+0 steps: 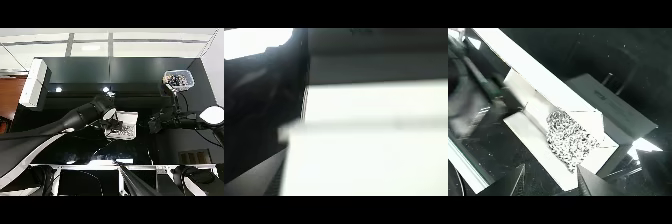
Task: Fold the box and place the chain.
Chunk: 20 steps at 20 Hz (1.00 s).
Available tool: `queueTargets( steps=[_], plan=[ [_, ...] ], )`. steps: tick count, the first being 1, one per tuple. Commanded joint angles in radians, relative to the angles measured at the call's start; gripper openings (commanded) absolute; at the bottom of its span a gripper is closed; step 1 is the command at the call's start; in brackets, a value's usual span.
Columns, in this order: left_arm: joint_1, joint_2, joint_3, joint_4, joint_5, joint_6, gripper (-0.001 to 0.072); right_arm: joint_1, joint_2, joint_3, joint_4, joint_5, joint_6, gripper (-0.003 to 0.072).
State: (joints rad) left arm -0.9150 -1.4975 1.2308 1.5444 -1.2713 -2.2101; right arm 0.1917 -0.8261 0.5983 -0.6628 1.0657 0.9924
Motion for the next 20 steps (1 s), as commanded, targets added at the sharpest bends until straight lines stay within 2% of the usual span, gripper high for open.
queueTargets(
  steps=[1, 2, 4, 5, 7, 9, 10, 12, 13, 14, 16, 17, 18, 20],
  plan=[
    [0.009, 0.117, -0.005, 0.119, -0.097, 0.244, 0.0498, -0.005, 0.001, -0.001, 0.0, 0.007, 0.0, 0.0402],
    [0.039, 0.165, -0.018, 0.162, -0.134, 0.258, 0.0497, -0.005, 0.001, -0.001, 0.0, 0.007, 0.0, 0.0402],
    [0.138, 0.273, -0.073, 0.11, -0.121, 0.373, 0.0498, -0.006, 0.001, -0.001, 0.0, 0.006, 0.0, 0.0402],
    [0.196, 0.332, -0.113, 0.06, -0.08, 0.438, 0.0497, -0.009, 0.001, -0.001, -0.001, 0.006, 0.0, 0.0401],
    [0.351, 0.448, -0.221, -0.101, 0.074, 0.566, 0.0497, -0.026, 0.001, -0.001, 0.0, 0.008, 0.01, 0.0402],
    [0.544, 0.527, -0.356, -0.416, 0.262, 0.741, 0.0497, -0.047, 0.001, 0.001, 0.0, 0.012, 0.033, 0.0401],
    [0.636, 0.543, -0.426, -0.631, 0.304, 0.93, 0.0495, -0.056, 0.001, 0.003, 0.0, 0.018, 0.033, 0.0401],
    [0.763, 0.527, -0.546, -1.023, 0.238, 1.338, 0.0494, -0.068, 0.001, 0.006, 0.0, 0.03, 0.033, 0.0402],
    [0.794, 0.509, -0.596, -1.139, 0.175, 1.524, 0.0495, -0.074, 0.002, 0.006, 0.0, 0.032, 0.033, 0.0402],
    [0.8, 0.488, -0.629, -1.166, 0.142, 1.641, 0.0495, -0.078, 0.002, 0.006, 0.0, 0.033, 0.033, 0.0402],
    [0.779, 0.428, -0.663, -1.159, 0.161, 1.796, 0.0523, -0.08, 0.002, 0.006, 0.0, 0.033, 0.033, 0.0401],
    [0.766, 0.394, -0.664, -1.154, 0.159, 1.891, 0.0679, -0.08, 0.002, 0.006, 0.0, 0.033, 0.033, 0.0401],
    [0.749, 0.36, -0.663, -1.136, 0.161, 2.013, 0.0716, -0.081, 0.002, 0.006, 0.0, 0.034, 0.032, 0.0402],
    [0.71, 0.308, -0.66, -1.071, 0.177, 2.213, 0.0718, -0.087, 0.002, 0.006, -0.002, 0.037, 0.032, 0.0402]
  ],
)
